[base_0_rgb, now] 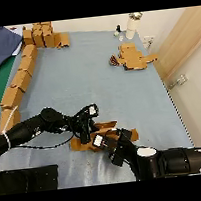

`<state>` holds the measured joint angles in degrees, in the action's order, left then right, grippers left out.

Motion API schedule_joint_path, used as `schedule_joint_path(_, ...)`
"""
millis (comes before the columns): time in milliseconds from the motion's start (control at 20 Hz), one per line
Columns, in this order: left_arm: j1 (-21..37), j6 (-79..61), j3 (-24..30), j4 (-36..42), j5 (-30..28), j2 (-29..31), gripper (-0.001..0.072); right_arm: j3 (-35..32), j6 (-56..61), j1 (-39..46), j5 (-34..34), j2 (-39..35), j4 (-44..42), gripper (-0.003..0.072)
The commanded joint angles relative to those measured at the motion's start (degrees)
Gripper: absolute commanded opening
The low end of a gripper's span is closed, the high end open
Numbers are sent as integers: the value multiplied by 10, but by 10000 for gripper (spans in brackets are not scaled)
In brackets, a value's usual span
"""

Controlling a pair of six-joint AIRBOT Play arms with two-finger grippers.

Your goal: Fold the box.

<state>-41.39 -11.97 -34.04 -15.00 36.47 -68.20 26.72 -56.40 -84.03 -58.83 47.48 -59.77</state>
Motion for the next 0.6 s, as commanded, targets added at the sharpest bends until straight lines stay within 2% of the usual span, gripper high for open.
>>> schedule_joint_path(0, -1, 0, -1, 0, 0, 0, 13, 0, -12, 16, -13, 0, -16, 720)
schedule_joint_path(150, 0, 0, -1, 0, 0, 0, 12, 0, -12, 15, -37, -6, -12, 720)
schedule_joint_path(400, -1, 0, -1, 0, 0, 0, 12, 0, -41, 14, -42, -59, -22, 720)
schedule_joint_path(550, -1, 0, -1, 0, 1, 0, 13, -4, -57, 15, -50, -64, 1, 720)
